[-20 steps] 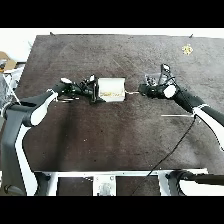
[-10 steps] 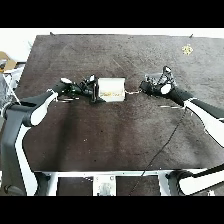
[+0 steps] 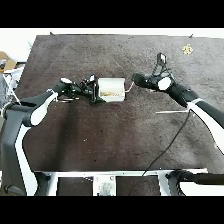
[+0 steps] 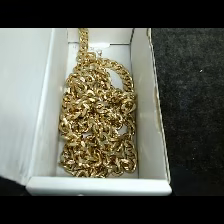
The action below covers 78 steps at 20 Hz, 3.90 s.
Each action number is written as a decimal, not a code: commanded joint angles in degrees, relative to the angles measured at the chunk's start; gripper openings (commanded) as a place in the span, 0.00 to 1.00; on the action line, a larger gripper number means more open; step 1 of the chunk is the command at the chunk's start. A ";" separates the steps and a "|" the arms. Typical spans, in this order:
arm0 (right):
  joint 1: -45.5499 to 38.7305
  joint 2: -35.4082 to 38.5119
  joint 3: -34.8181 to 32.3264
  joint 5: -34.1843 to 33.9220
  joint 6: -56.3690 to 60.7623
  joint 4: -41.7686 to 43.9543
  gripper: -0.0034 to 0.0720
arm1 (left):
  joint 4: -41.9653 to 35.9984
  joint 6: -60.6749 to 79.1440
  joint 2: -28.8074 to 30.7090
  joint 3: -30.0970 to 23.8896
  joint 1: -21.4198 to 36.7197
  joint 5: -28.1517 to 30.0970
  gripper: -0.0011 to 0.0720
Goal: Fold the box and place the chain.
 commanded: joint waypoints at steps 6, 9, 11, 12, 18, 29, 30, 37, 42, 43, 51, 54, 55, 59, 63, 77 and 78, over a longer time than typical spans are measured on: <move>13.90 4.39 0.09 -7.28 -1.64 2.34 0.05 | 0.02 0.00 0.02 0.00 0.00 0.02 0.10; 16.72 0.17 0.11 -9.42 -1.66 4.15 0.05 | 0.00 0.00 0.02 0.00 0.00 0.00 0.10; 17.68 -1.95 0.11 -9.01 -1.64 4.76 0.05 | 0.02 0.00 0.02 0.00 0.00 0.00 0.10; 17.68 -2.82 0.11 -8.35 -1.66 4.72 0.05 | 0.00 0.00 0.02 0.00 0.00 0.00 0.10; 10.19 0.76 -0.85 7.21 -2.08 -6.80 0.44 | 0.02 0.00 0.02 0.00 0.00 0.00 0.10; -10.49 -5.42 -7.93 -3.10 0.74 2.03 0.44 | 0.00 0.00 0.02 0.00 0.00 0.02 0.10; -10.49 -7.21 -6.82 -3.43 0.74 2.93 0.44 | 0.02 0.00 0.02 0.00 0.00 0.02 0.10; -8.44 -13.77 0.28 -3.96 0.68 5.79 0.09 | 0.02 0.00 0.02 0.00 0.00 0.02 0.10; -4.96 -4.83 0.35 -1.20 -0.81 1.18 0.05 | 0.02 0.00 0.02 0.00 0.00 0.02 0.10; -4.11 -1.68 0.35 -0.98 -0.81 -0.50 0.05 | 0.02 0.00 0.02 0.00 0.00 0.02 0.10; 5.33 14.58 0.35 -2.97 -0.81 -4.79 0.05 | 0.00 0.00 0.02 0.00 0.00 0.02 0.10; 10.25 15.17 0.37 -8.55 -0.81 -4.76 0.05 | 0.00 0.00 0.02 0.00 0.00 0.00 0.10; 11.56 15.17 0.37 -10.05 -0.76 -4.74 0.05 | 0.00 0.00 0.02 0.00 0.00 0.00 0.10; 14.47 14.08 0.35 -13.75 -0.55 -4.44 0.05 | 0.02 0.00 0.02 0.00 0.00 0.00 0.10; 15.32 10.08 0.35 -14.03 -0.59 -4.37 0.05 | 0.02 0.00 0.02 0.00 0.00 0.00 0.10; 0.26 -0.28 13.70 16.98 -28.50 -1.60 0.32 | 0.02 0.00 0.02 0.00 0.00 0.00 0.10; -2.32 -2.97 17.27 21.81 -36.35 5.55 0.31 | 0.00 0.00 0.02 0.00 0.00 0.00 0.10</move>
